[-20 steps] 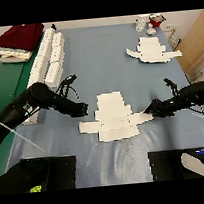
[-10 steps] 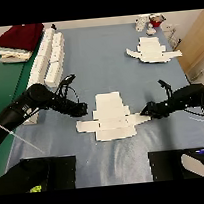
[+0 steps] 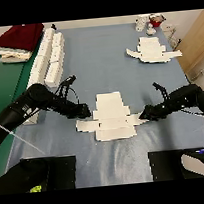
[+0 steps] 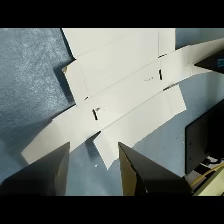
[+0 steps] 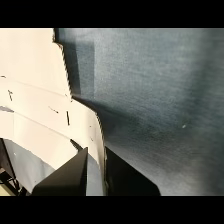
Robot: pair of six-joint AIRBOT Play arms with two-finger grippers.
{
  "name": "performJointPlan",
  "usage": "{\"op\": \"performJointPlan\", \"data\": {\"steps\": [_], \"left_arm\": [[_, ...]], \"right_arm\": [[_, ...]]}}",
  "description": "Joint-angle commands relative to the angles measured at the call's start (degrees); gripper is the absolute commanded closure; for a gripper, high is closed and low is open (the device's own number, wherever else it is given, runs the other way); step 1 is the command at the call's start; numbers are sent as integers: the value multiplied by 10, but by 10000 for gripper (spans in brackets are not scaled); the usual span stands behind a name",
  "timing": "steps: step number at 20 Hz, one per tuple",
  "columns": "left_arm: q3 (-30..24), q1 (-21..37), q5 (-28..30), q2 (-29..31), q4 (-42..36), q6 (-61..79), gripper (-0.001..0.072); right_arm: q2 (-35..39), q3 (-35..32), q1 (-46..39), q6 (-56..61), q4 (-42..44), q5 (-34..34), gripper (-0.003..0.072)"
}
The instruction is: Fold the box.
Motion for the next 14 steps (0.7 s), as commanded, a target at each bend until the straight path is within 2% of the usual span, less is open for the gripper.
{"op": "performJointPlan", "data": {"steps": [1, 7, 10, 11, 12, 14], "left_arm": [[0, 0, -4, 1, -5, 0, 244], [0, 0, -4, 1, -9, 0, 244], [0, 0, -4, 1, -34, 1, 244], [0, 0, -3, 0, -38, 2, 244], [2, 2, -4, 1, -37, 2, 244], [8, 25, -9, 0, -38, 2, 244]], "right_arm": [[-8, 0, 3, -5, 2, -3, 527], [-19, 1, 46, -7, 7, 35, 527], [-19, 2, 47, -7, 12, 31, 535], [-19, 1, 47, -7, 12, 30, 648], [-18, 1, 47, -11, 14, 23, 681], [-10, 0, 50, -54, 35, -2, 682]]}}
